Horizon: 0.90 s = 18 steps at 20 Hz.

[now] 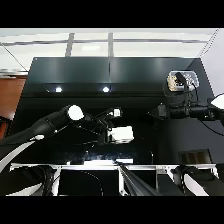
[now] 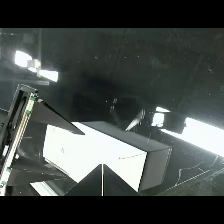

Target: Fold the box and place the chain.

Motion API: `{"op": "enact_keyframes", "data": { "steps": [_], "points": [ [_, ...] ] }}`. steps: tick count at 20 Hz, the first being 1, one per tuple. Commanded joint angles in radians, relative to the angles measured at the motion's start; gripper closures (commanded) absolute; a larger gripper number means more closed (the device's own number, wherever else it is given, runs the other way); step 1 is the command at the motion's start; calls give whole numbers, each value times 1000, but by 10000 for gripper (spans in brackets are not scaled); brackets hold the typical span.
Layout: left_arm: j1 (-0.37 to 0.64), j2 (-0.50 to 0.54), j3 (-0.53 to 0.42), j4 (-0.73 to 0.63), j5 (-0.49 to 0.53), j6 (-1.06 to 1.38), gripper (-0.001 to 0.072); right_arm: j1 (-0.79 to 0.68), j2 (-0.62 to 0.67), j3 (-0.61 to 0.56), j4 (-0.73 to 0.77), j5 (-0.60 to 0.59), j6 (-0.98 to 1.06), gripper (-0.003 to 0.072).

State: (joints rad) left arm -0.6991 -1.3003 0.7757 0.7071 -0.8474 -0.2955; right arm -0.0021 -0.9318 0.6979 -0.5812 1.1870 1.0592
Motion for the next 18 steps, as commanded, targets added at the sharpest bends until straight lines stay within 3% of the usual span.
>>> {"op": "enact_keyframes", "data": {
  "steps": [1, 7, 13, 16, 17, 18],
  "points": [
    [-45, -3, 0, 37, 75, -2, -5, -1, 1, 0, 0, -2, 0, 675],
    [-152, -35, 0, 69, 248, -5, -5, -1, 1, 0, 0, -3, 0, 675],
    [-155, -71, 0, 69, 222, -27, -1, -1, 1, 0, 1, -2, 0, 675],
    [-155, -71, 0, 75, 210, -27, 37, -1, 1, 0, 1, -3, 1, 675],
    [-155, -71, 0, 75, 202, -27, 161, -1, 1, 0, 1, -3, 1, 675],
    [-153, -70, 2, 82, 186, -27, 346, -1, 1, 0, 1, -3, 2, 675]
  ]
}}
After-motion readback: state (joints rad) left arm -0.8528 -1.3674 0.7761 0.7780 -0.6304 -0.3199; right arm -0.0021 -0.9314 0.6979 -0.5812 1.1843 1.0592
